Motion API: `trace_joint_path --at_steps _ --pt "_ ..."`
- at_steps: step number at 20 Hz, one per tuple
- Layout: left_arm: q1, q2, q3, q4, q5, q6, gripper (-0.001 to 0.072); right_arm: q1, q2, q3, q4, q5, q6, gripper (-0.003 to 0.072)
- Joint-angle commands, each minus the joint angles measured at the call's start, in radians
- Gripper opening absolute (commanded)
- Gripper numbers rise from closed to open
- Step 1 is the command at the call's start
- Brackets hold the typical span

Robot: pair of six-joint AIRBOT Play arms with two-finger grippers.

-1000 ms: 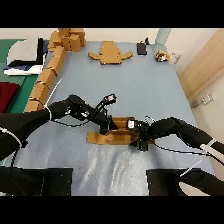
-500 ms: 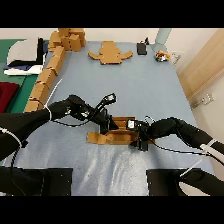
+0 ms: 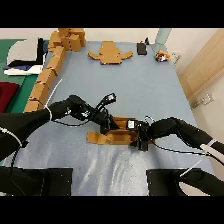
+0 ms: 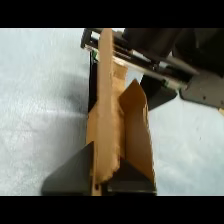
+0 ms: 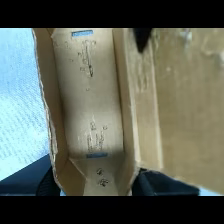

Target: Fold the box.

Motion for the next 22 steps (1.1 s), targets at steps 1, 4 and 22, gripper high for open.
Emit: trace_joint_path --at_steps 1,4,22 --pt "0.003 0.000 0.000 0.012 0.008 -0.073 0.0426 0.000 0.000 0.000 0.000 -0.007 0.000 0.0498" --pt "0.026 0.006 0.001 0.012 -0.001 -0.089 0.0433 0.000 0.000 0.000 0.000 -0.007 0.000 0.0498" --pt "0.139 0.203 0.003 0.401 -0.076 -0.585 0.0432 0.003 0.000 0.010 0.000 -0.019 0.000 0.0498"
